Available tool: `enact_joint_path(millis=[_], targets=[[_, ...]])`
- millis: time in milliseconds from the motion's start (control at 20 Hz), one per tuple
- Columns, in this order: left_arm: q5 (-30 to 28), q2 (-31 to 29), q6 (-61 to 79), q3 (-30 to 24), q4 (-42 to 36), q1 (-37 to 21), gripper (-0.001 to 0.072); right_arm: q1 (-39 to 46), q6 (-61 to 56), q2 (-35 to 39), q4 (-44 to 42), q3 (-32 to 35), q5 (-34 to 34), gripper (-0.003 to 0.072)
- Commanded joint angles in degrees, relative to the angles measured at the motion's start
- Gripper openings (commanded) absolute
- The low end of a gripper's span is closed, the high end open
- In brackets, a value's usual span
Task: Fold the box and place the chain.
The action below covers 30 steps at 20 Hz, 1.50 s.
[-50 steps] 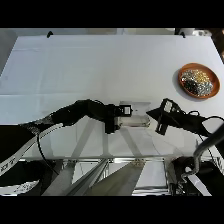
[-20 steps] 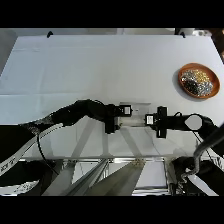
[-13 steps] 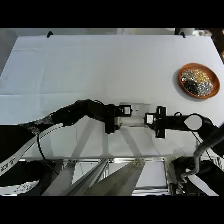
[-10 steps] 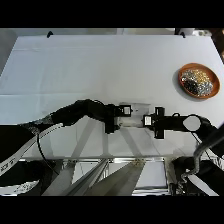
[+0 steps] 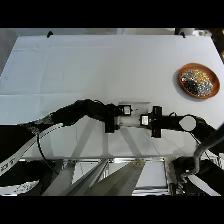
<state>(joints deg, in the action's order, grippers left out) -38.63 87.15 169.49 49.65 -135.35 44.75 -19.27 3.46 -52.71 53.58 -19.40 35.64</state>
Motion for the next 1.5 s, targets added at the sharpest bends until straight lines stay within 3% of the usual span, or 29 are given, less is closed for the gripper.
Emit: enact_joint_path(millis=[0, 100, 300, 350, 400, 500, 750, 950, 1100, 1300, 1450], targets=[[-0.1, 0.0, 0.0, 0.0, 0.0, 0.0, 0.0073, -0.1, 0.0, -2.7, 0.2, 0.0, 0.7, 0.0383], [-0.1, 0.0, 0.0, 0.0, 0.0, 0.0, 0.0073, -0.1, 0.0, -3.3, -0.1, 0.0, 0.8, 0.0532], [-0.1, 0.0, 0.0, 0.0, 0.0, 0.0, 0.0073, -0.1, -0.7, -3.2, -0.1, 0.0, 0.8, 0.0528], [-0.1, 0.0, 0.0, 0.0, 0.0, 0.0, 0.0073, -0.1, -1.1, -3.2, -0.1, 0.0, 0.8, 0.0491], [-0.1, 0.0, 0.0, 0.0, 0.0, 0.0, 0.0073, -0.1, -1.9, -2.9, 0.0, 0.0, 0.8, 0.0365], [-0.1, 0.0, 0.0, 0.0, 0.0, 0.0, 0.0073, 0.0, -2.2, -1.3, 0.0, 0.0, 1.4, 0.0019], [-0.1, 0.0, 0.0, 0.0, 0.0, 0.0, 0.0073, 0.0, -11.7, 9.9, 2.4, 0.0, 2.9, 0.0013], [-0.1, 0.0, 0.0, 0.0, 0.0, 0.0, 0.0073, 4.3, -50.0, 17.8, 22.3, 0.0, 2.7, 0.0013], [-0.2, 0.0, 0.0, 0.0, 0.0, 0.0, 0.0073, 13.3, -77.3, 20.5, 29.4, 0.0, 9.5, 0.0012], [-0.1, 0.0, 0.0, 0.0, 0.0, 0.0, 0.0073, 25.1, -81.1, 20.5, 29.2, 0.0, 21.8, 0.0012], [-0.1, 0.0, 0.0, 0.0, 0.0, 0.0, 0.0073, 31.3, -81.0, 19.7, 27.4, 0.0, 23.3, 0.0008]])
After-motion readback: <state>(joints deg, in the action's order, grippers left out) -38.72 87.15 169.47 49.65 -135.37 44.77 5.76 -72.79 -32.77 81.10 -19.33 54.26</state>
